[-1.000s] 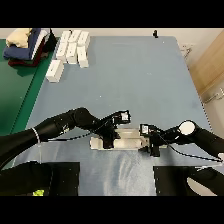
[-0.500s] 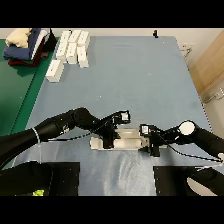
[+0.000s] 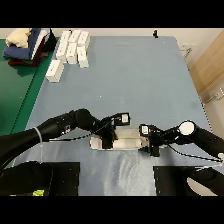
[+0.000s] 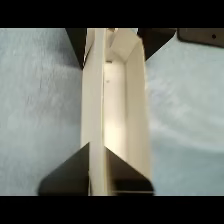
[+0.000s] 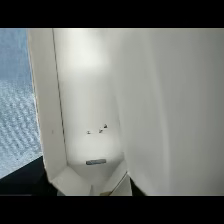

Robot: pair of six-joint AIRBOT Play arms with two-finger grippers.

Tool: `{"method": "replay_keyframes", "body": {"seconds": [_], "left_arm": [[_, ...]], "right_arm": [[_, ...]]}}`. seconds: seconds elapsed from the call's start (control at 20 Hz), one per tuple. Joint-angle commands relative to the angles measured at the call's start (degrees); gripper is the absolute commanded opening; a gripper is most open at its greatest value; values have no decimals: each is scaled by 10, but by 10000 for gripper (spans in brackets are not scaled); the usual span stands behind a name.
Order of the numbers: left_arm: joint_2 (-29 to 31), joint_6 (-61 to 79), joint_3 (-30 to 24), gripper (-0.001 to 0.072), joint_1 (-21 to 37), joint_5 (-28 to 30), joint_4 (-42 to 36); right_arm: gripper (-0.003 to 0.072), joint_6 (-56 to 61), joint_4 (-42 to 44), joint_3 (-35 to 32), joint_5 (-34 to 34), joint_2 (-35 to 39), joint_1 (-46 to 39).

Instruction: Fold the box.

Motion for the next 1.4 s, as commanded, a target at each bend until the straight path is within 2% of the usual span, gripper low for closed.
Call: {"method": "replay_keyframes", "body": {"seconds": [0.0, 0.15, 0.25, 0.45, 0.55, 0.6, 0.65, 0.7, 0.85, 1.0, 1.2, 1.35], "left_arm": [[4, 0, 3, 656, 1, -9, -15], [8, -7, 4, 661, 2, -14, -9], [27, -74, 4, 661, 11, -38, 32], [103, -250, 5, 662, 51, -168, 174], [151, -326, 5, 659, 69, -229, 184], [172, -375, 5, 635, 72, -249, 184], [188, -424, 5, 314, 72, -262, 182], [198, -447, 5, 26, 72, -268, 169], [184, -515, 5, 15, 72, -236, 31], [119, -523, 24, 15, 73, -173, -106], [22, -520, 116, 15, 73, -153, -142], [-35, -526, 154, 15, 80, -154, -142]], "right_arm": [[543, 1, 0, 0, 2, 0, 0], [543, 1, 0, 0, 1, 0, 0], [543, 1, 0, 0, 2, 0, 0], [544, 1, 0, 0, 1, 0, 0], [544, 1, 0, 0, 1, 0, 0], [543, 1, 0, 0, 2, 0, 0], [543, 1, 0, 0, 1, 0, 0], [544, 1, 0, 0, 2, 0, 0], [543, 1, 0, 0, 2, 0, 0], [544, 1, 0, 0, 1, 0, 0], [543, 1, 0, 0, 2, 0, 0], [543, 1, 0, 0, 2, 0, 0]]}}
